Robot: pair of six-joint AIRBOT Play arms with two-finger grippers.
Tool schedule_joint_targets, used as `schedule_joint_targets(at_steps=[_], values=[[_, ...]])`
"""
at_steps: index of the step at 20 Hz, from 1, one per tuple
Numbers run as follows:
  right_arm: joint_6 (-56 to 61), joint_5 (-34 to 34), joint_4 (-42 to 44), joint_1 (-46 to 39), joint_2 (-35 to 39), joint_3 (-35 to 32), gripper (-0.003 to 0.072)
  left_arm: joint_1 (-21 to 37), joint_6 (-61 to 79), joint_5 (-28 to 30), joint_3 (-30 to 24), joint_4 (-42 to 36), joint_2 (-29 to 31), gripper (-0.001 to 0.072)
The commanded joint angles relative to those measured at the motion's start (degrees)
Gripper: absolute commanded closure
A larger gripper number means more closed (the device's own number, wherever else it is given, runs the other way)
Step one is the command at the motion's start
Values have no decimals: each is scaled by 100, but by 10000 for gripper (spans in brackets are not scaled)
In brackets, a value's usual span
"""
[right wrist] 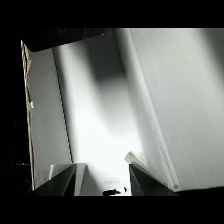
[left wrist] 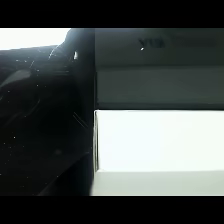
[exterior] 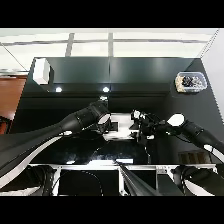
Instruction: Fold the box and place the chain.
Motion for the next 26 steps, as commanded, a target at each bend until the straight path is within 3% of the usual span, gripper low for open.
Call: schedule_joint_targets(at_steps=[1,2,3,4,5,7,10,13,16,20,23,26], values=[[20,31,11,4,-22,0,446,-2,11,4,7,2,2,687],[61,9,22,2,-22,0,406,-2,11,4,7,2,2,686],[83,-15,52,2,-22,0,273,-2,11,4,7,2,2,686],[114,-13,24,2,-22,0,467,-2,11,2,7,2,2,687],[280,-37,-13,-9,-20,2,571,-2,11,4,7,2,2,686],[1305,-2,-236,-195,81,39,677,-2,11,0,7,2,2,686],[3670,695,-1298,-1075,654,354,678,-2,11,2,7,4,2,687],[6041,811,-2262,-2634,1340,431,677,-2,11,2,7,2,2,686],[7414,1082,-2328,-3838,1239,66,677,0,11,7,7,2,2,686],[6990,1773,-1471,-3615,640,-470,677,0,11,7,7,4,2,687],[6714,1749,-973,-2846,24,-494,677,2,11,7,7,4,2,687],[5790,1731,87,-2321,-289,-487,676,2,11,7,7,4,2,686]])
